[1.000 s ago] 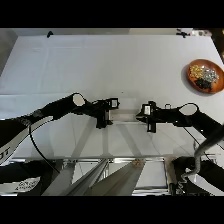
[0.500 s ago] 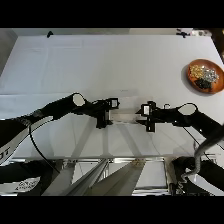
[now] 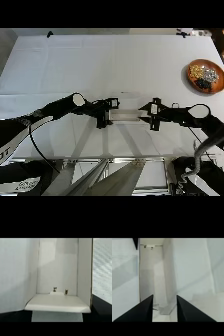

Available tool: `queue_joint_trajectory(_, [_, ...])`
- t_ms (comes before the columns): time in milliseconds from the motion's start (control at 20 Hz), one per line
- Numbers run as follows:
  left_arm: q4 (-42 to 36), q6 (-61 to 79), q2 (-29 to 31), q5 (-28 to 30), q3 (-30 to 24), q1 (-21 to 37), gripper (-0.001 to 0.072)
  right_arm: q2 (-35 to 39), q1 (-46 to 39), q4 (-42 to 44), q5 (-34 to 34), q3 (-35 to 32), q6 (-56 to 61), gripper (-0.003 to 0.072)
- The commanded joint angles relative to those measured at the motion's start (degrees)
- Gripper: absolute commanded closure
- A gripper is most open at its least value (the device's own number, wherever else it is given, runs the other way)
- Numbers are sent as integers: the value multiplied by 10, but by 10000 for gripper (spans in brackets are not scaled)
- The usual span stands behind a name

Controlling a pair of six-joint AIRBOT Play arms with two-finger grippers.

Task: Fold the box and place the chain.

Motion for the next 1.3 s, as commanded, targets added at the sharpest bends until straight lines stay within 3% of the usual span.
queue_joint_trajectory(0, [2,2,0,0,0,0,497,96,-44,-54,62,0,111,612])
queue_joint_trajectory(50, [2,2,0,0,0,0,497,118,-59,-61,93,0,149,680])
queue_joint_trajectory(250, [2,2,0,0,0,0,497,149,-111,-75,110,0,380,680])
queue_joint_trajectory(350, [2,2,0,0,0,0,497,136,-114,-149,111,0,346,680])
queue_joint_trajectory(450, [2,2,0,0,0,0,497,115,-115,-279,112,0,280,683])
queue_joint_trajectory(500, [2,2,0,0,0,0,497,104,-114,-308,114,0,302,683])
queue_joint_trajectory(600, [2,2,0,0,0,0,497,85,-114,-234,108,0,408,684])
queue_joint_trajectory(700, [2,2,0,0,0,0,497,61,-105,-193,107,0,305,682])
queue_joint_trajectory(850, [2,2,0,0,0,0,497,18,-57,-236,84,0,67,678])
queue_joint_trajectory(900, [2,2,0,0,0,0,497,1,-41,-225,58,0,52,666])
queue_joint_trajectory(1050, [2,2,0,0,0,0,497,-68,-4,-180,-42,0,51,353])
queue_joint_trajectory(1250, [2,2,0,0,0,0,497,-132,5,-134,-75,0,51,343])
